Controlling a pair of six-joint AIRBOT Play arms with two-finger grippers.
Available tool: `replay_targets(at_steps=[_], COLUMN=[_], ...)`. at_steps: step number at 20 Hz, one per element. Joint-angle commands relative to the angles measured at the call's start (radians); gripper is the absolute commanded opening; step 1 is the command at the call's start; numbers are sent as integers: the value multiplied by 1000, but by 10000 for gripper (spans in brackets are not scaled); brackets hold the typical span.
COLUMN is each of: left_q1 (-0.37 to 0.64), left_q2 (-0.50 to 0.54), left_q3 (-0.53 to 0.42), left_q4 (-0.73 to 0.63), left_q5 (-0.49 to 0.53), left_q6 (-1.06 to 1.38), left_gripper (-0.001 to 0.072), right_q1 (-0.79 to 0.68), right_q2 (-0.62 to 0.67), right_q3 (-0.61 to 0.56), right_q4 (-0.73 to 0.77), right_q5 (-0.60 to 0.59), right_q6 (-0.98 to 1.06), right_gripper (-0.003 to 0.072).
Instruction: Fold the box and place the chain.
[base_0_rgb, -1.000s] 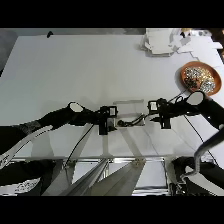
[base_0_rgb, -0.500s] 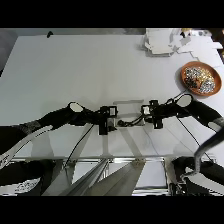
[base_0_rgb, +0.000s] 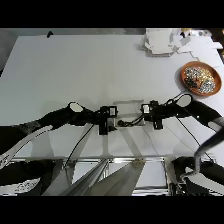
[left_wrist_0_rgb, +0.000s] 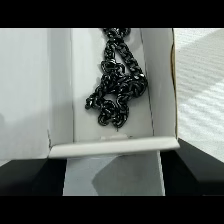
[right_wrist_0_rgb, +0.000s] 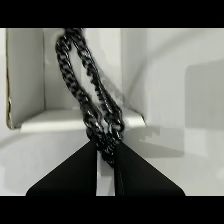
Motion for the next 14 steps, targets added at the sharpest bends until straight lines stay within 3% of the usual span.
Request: replay_targets(at_steps=[1,9,14], left_q1=[0,0,0], left_q2=[1,1,1], left_q3=[0,0,0], left_q4=[0,0,0], left_q5=[0,0,0], left_q6=[0,0,0], left_gripper=[136,136,136], right_q1=[-40,-77,-36], right_q2=[68,322,444], right_q3=[0,2,49], right_q4=[-99,-39,7], right_q5=[6,124,195], right_q6=[138,169,387], right_gripper=[19,18,18])
